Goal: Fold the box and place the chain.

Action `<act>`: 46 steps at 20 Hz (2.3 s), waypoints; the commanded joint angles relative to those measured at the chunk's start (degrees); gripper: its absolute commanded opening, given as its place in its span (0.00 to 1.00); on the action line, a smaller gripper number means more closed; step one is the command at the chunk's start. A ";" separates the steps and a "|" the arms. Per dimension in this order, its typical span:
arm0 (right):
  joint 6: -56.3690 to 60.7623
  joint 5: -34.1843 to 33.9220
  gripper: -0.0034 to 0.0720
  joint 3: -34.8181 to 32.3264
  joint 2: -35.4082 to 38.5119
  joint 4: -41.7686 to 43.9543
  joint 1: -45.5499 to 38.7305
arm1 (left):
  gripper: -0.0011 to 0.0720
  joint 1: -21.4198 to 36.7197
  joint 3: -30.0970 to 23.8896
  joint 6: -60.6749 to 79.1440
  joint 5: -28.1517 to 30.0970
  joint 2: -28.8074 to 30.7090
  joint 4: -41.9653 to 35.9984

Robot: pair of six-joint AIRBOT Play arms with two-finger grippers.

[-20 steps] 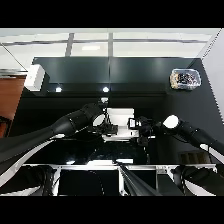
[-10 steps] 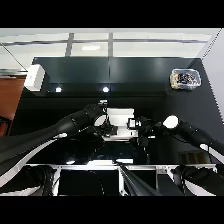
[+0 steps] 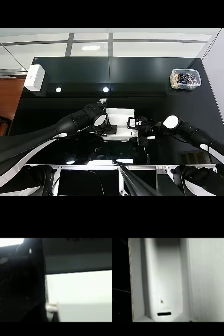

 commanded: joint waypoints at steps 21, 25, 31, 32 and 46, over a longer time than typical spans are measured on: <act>-0.20 0.02 0.93 0.02 2.58 -0.42 0.02 | 0.05 0.20 0.11 0.57 0.57 -0.02 -0.63; 1.97 0.17 0.93 0.07 7.34 -5.42 0.02 | 0.05 0.28 1.55 0.52 0.31 -0.02 3.17; 2.62 0.42 0.93 0.04 8.15 -10.27 0.02 | 0.05 0.55 2.03 0.50 -1.97 -0.83 5.84; 2.62 0.33 0.93 0.00 8.04 -9.88 0.02 | 0.05 0.55 2.05 0.50 -1.79 -1.03 5.42; 6.38 1.92 0.62 -1.29 7.13 -4.70 0.02 | 0.05 0.57 2.05 0.52 -0.81 -1.18 5.40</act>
